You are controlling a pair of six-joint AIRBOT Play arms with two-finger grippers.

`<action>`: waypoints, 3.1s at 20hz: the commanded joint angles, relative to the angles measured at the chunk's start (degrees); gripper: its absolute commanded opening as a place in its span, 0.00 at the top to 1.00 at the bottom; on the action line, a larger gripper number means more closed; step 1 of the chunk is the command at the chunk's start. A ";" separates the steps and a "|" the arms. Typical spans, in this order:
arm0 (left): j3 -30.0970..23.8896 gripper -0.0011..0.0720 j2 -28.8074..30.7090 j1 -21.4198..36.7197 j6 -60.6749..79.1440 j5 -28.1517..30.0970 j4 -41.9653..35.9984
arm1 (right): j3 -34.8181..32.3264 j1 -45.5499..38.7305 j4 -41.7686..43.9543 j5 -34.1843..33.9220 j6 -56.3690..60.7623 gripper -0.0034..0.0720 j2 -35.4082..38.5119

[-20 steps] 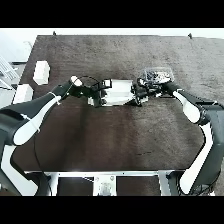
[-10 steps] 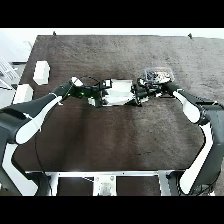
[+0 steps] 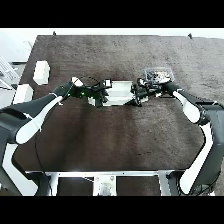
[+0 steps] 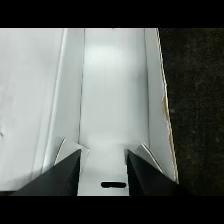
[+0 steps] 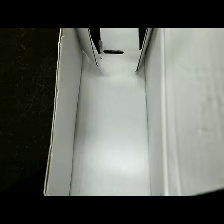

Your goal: Fold the box and place the chain.

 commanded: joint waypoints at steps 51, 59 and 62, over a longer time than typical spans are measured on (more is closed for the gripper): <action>-10.99 0.96 4.63 16.68 -69.53 -10.40 0.66 | -0.02 0.04 0.00 0.04 0.07 0.32 -0.02; -10.47 0.96 1.77 11.69 -67.45 -8.00 -3.93 | -0.02 0.04 0.00 0.04 0.07 0.32 -0.02; -10.45 0.96 1.77 11.04 -65.44 -7.50 -5.70 | -0.02 0.04 0.00 0.04 0.07 0.32 -0.02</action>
